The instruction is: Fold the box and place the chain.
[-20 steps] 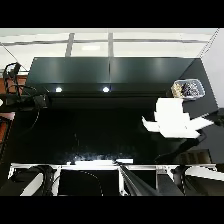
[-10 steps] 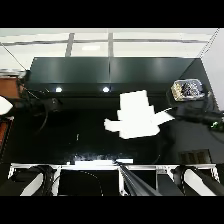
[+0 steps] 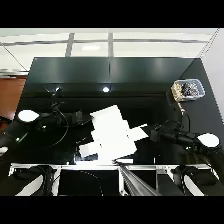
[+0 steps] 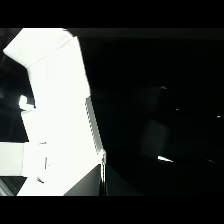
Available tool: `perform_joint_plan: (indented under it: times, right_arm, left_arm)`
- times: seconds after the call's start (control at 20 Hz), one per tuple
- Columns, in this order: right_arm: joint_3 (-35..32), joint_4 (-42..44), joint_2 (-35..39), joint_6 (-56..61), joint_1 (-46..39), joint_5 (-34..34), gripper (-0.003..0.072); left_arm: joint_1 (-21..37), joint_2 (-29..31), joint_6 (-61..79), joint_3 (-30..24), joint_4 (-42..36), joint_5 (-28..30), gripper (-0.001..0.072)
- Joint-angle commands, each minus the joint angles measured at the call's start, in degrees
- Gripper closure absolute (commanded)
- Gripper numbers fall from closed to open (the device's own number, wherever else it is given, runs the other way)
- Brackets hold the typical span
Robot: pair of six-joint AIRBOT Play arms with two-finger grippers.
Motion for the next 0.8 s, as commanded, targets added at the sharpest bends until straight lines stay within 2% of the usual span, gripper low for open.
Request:
perform_joint_plan:
  times: [0.0,0.2,0.3,0.4,0.6,0.75]
  right_arm:
    - [-0.8,0.8,1.0,0.6,4.9,-3.2,0.0677]
    - [-0.8,0.9,1.0,1.2,4.9,-3.2,0.0677]
    - [-0.8,0.9,1.0,1.2,4.9,-3.2,0.0676]
    - [-0.8,0.9,1.0,1.2,4.9,-3.2,0.0677]
    - [-0.8,0.8,1.0,1.2,4.9,-3.2,0.0676]
    - [-0.8,0.7,1.0,1.2,4.9,-3.2,0.0677]
  left_arm:
    - [-0.5,-9.7,12.7,0.3,-10.1,-5.9,0.0003]
    - [-0.5,-19.6,19.6,2.4,-10.3,-14.3,0.0003]
    - [-0.5,-23.5,26.5,3.5,-10.8,-20.3,0.0007]
    - [-0.5,-26.2,32.0,4.7,-10.8,-25.9,0.0049]
    - [-0.5,-27.3,35.7,8.2,-3.3,-27.1,0.0382]
    - [-0.6,-27.4,36.4,10.5,-0.6,-28.3,0.0382]
